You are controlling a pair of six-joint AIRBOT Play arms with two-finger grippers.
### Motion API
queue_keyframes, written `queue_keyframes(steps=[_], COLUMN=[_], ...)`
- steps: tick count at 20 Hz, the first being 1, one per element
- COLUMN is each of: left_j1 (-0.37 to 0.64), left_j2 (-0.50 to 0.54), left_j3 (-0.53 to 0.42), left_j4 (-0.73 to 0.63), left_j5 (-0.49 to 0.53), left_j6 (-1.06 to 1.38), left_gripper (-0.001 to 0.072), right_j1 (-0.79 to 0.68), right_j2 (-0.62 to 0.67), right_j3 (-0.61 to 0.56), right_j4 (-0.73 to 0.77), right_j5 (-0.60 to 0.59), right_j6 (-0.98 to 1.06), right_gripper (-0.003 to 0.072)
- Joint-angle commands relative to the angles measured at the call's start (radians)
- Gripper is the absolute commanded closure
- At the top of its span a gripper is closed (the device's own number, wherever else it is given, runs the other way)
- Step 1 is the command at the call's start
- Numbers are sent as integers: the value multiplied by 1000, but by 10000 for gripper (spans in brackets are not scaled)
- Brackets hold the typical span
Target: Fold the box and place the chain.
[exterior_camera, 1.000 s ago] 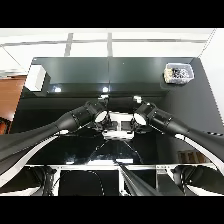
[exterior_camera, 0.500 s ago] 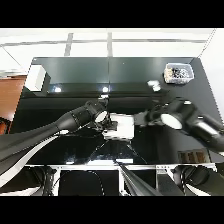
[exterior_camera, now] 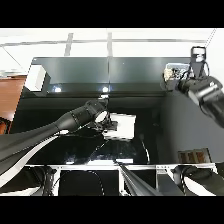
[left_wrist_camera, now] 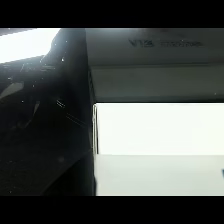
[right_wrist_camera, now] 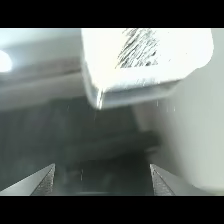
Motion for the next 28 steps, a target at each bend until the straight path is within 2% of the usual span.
queue_keyframes(steps=[1, 3, 6, 8, 9, 10, 11, 18, 20, 21, 22, 23, 28], left_j1=[1, 1, 1, 1, 1, 1, 1, 1, 1, 1, 1, 1, 1], left_j2=[0, 0, 0, 0, 0, 0, 0, 0, 0, 0, 0, 0, 0], left_j3=[1, 1, 1, 1, 1, 1, 1, 1, 1, 1, 1, 1, 1], left_j4=[1, 1, 0, 0, 0, 0, 0, 1, 1, 1, 1, 1, 1], left_j5=[0, 0, 0, 0, 0, 0, 0, 0, 0, 0, 0, 0, 0], left_j6=[0, 0, 0, 0, 0, 0, 0, 0, 0, 0, 0, 0, 0], left_gripper=[685, 685, 685, 685, 685, 685, 685, 685, 685, 685, 685, 685, 685], right_j1=[-220, -281, -304, -304, -304, -305, -305, -328, -332, -332, -332, -332, -328], right_j2=[-225, -394, -645, -777, -822, -857, -884, -958, -959, -956, -948, -937, -748], right_j3=[184, 401, 733, 895, 943, 975, 996, 1022, 1025, 1037, 1053, 1073, 1086], right_j4=[225, 374, 460, 465, 465, 462, 458, 460, 460, 460, 460, 460, 466], right_j5=[-111, -15, 179, 250, 259, 259, 260, 304, 340, 364, 381, 394, 425], right_j6=[-39, -150, -244, -258, -257, -255, -248, -211, -226, -248, -288, -334, -540], right_gripper=[-22, -19, -14, 101, 102, 104, 152, 163, 488, 623, 629, 668, 669])
